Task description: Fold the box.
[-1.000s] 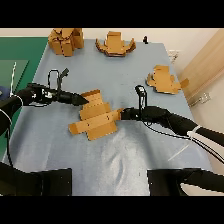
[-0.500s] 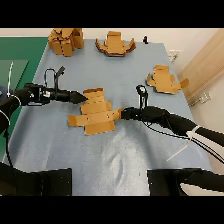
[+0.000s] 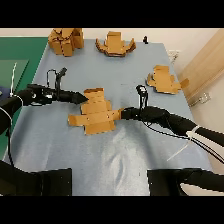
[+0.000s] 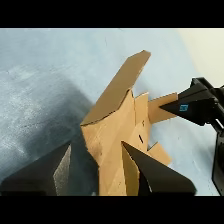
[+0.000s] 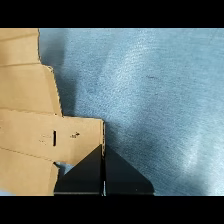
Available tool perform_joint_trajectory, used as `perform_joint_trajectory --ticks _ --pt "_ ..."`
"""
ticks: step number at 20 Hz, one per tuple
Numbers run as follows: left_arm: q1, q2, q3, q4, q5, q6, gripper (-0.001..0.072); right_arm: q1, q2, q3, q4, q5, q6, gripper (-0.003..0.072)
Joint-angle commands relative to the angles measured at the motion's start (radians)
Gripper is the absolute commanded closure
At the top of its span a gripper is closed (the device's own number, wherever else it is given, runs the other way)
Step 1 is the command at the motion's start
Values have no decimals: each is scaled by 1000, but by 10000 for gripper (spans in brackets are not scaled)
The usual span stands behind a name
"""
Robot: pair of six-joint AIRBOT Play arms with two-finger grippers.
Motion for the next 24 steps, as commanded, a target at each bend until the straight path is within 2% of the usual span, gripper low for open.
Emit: perform_joint_trajectory --ticks 1,3,4,5,6,23,24 --pt "0 -18 1 2 0 -2 248 1 1 1 1 -4 2 678" --pt "1 -20 1 3 -5 0 249 1 1 1 1 -4 2 678" --pt "1 -20 1 3 -3 1 278 1 1 1 1 -4 2 678" --pt "1 -20 1 3 -2 2 409 1 1 1 1 -5 2 678" --pt "1 -20 1 2 -2 7 427 1 1 1 1 -5 2 678" --pt "-5 -22 1 -1 -21 27 429 12 1 1 0 -8 2 678" --pt "-5 -22 1 -2 -22 27 498 12 1 1 0 -8 2 678"
